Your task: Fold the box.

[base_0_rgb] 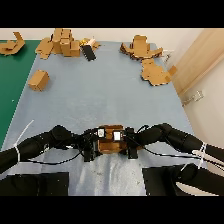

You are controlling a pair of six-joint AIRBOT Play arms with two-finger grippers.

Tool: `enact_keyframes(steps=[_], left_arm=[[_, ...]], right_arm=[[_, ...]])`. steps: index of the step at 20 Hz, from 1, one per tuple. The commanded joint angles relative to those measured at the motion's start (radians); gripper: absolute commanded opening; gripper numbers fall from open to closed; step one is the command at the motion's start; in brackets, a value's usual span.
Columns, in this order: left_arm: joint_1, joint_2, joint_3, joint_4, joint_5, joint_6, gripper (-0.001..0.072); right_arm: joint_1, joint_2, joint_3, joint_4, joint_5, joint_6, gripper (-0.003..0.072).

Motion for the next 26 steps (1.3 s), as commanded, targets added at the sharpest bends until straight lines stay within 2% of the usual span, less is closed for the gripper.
enact_keyframes(steps=[1, 23, 24, 25, 26], left_arm=[[0.001, -0.005, 0.005, 0.018, -0.004, -0.014, 0.0439], [0.001, -0.005, 0.005, 0.018, 0.000, -0.012, 0.0439], [0.001, -0.004, 0.005, 0.018, 0.000, -0.012, 0.0439], [0.001, -0.004, 0.005, 0.018, 0.000, -0.012, 0.0439], [0.001, -0.005, 0.005, 0.018, 0.000, -0.012, 0.0439]], right_arm=[[0.000, 0.000, 0.000, 0.000, 0.000, -0.001, 0.0469], [0.000, 0.000, 0.000, -0.036, 0.000, -0.001, 0.0476], [0.000, 0.000, 0.000, -0.037, -0.004, -0.001, 0.0525], [-0.001, 0.000, 0.000, -0.038, -0.018, 0.000, 0.0706], [-0.001, 0.001, 0.000, -0.041, -0.035, 0.010, 0.0711]])
